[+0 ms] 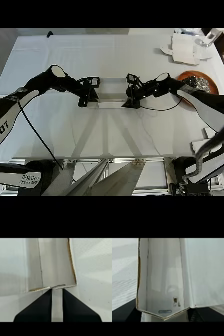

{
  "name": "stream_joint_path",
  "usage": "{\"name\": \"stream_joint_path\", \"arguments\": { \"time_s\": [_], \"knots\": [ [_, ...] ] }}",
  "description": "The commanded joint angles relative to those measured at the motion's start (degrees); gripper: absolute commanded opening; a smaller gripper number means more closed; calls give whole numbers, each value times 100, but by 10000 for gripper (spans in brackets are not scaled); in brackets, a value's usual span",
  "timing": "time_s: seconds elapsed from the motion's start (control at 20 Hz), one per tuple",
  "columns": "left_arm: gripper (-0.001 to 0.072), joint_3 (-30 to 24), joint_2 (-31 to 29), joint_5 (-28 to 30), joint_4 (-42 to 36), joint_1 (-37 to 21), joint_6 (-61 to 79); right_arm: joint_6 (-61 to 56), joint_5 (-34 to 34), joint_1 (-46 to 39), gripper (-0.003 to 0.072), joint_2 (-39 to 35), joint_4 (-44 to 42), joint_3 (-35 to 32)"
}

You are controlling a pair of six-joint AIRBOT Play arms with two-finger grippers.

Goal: Fold the box and place the chain.

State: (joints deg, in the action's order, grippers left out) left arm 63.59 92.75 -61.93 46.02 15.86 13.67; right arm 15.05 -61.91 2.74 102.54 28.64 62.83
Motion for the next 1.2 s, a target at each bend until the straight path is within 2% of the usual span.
{"name": "stream_joint_path", "arguments": {
  "time_s": [0.0,0.3,0.35,0.45,0.5,0.75,0.85,0.9,1.15],
  "knots": [
    [132,-2,4,153,-138,22,114,7,-4,4,436,2,0,2],
    [139,-2,4,122,-273,37,111,7,-4,4,436,2,0,0],
    [171,-2,4,92,-273,37,111,7,-4,4,436,2,0,0],
    [330,-2,4,87,-273,37,114,7,-4,4,436,2,0,2],
    [346,-2,4,87,-271,37,114,7,-4,4,436,2,0,0],
    [347,-2,4,85,-271,37,111,7,-4,4,436,2,0,0],
    [305,-2,4,81,-273,37,83,7,-4,4,436,2,0,0],
    [253,-2,4,81,-273,37,55,7,-4,4,436,2,0,0],
    [241,-2,4,83,-282,81,44,7,-4,4,436,2,0,2]
  ]
}}
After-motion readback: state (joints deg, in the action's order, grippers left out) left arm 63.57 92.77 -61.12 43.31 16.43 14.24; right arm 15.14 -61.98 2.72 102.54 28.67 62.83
